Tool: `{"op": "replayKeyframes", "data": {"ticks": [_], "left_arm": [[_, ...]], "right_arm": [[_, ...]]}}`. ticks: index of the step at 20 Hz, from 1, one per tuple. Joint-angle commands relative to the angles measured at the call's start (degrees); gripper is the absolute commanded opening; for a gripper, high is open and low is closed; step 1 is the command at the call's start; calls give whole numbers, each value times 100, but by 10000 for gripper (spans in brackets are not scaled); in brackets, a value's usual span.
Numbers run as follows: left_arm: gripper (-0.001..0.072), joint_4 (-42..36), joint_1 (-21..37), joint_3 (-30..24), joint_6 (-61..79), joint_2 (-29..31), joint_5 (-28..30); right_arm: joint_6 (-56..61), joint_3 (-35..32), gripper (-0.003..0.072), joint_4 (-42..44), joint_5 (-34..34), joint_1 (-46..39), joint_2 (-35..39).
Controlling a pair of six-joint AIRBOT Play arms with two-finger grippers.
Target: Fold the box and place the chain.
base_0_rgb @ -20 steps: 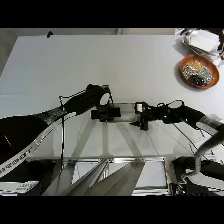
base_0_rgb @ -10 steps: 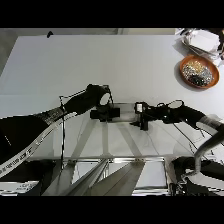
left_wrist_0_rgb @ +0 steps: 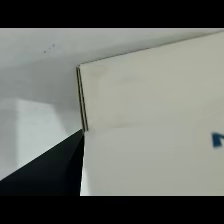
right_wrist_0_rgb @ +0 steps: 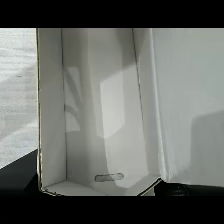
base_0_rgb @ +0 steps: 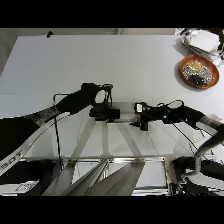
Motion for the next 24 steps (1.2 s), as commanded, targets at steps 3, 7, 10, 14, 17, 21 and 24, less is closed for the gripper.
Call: {"op": "replayKeyframes", "data": {"ticks": [3,7,10,14,17,21,24], "left_arm": [[403,-85,750,-667,1939,1088,20],[704,-485,1499,-1453,5705,1770,422],[697,-2302,1993,-1965,11046,1683,632],[699,-3292,2063,-2065,13178,953,826],[700,-3215,2063,-2065,13324,520,1036],[701,-3237,1906,-2065,13661,505,1294],[701,-3244,1757,-2065,13440,498,1495]], "right_arm": [[15,0,303,7,-7,-2,2],[15,0,303,7,-2,-2,2],[15,-2,303,7,-4,-2,2],[15,0,303,7,-4,-2,2],[15,0,303,7,-4,-2,2],[15,0,303,7,-7,-2,2],[15,0,303,7,-7,-2,2]]}}
